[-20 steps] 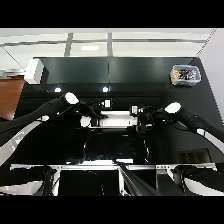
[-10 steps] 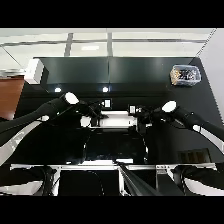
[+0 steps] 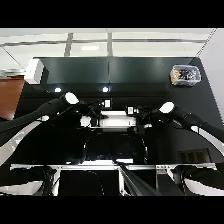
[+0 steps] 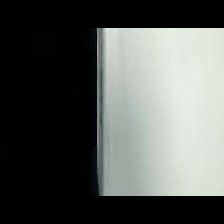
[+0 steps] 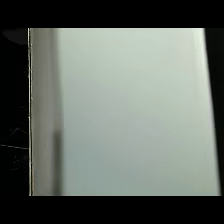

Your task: Fold the box and place the chain.

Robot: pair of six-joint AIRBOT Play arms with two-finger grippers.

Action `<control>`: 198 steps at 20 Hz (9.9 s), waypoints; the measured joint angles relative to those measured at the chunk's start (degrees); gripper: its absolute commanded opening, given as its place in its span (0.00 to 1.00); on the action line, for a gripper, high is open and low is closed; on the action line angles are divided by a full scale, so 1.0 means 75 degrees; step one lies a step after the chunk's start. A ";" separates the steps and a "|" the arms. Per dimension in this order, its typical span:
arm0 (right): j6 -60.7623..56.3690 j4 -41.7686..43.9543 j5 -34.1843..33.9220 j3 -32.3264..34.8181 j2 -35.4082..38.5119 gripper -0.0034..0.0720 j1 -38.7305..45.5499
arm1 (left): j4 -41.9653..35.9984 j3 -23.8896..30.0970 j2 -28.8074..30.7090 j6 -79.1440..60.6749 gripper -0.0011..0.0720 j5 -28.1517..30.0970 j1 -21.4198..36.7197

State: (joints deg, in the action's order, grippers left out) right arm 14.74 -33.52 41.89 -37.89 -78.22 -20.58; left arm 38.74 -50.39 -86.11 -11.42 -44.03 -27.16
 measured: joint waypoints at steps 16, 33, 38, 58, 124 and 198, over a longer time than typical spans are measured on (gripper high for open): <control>-0.0146 -0.0093 0.0012 0.0000 -0.0006 0.64 0.0079 | -0.0003 0.0000 0.0000 0.0012 0.05 0.0003 0.0000; -0.0146 -0.0108 0.0017 0.0000 -0.0006 0.37 0.0079 | 0.1478 -0.0015 0.2011 0.3812 0.06 -0.1617 0.1230; -0.0149 -0.0137 0.0047 0.0000 -0.0006 0.37 0.0070 | 0.0224 0.0157 0.2022 0.5441 0.05 -0.3360 0.1378; -0.0114 -0.0160 0.0073 0.0000 -0.0006 0.37 0.0070 | -0.1868 0.0221 0.0035 0.5700 0.04 -0.0192 0.0493; -0.0137 -0.0146 0.0044 0.0000 -0.0006 0.37 0.0070 | -0.0711 0.1093 0.0895 0.1107 0.37 -0.0207 -0.0038; -0.0137 -0.0146 0.0044 0.0000 -0.0006 0.37 0.0070 | 0.3182 -0.1964 -0.0184 1.5029 0.64 -0.2926 -0.0801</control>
State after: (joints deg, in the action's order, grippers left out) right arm 13.72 -34.61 42.22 -37.89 -78.26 -20.05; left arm 62.61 -65.12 -87.48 101.30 -65.98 -33.17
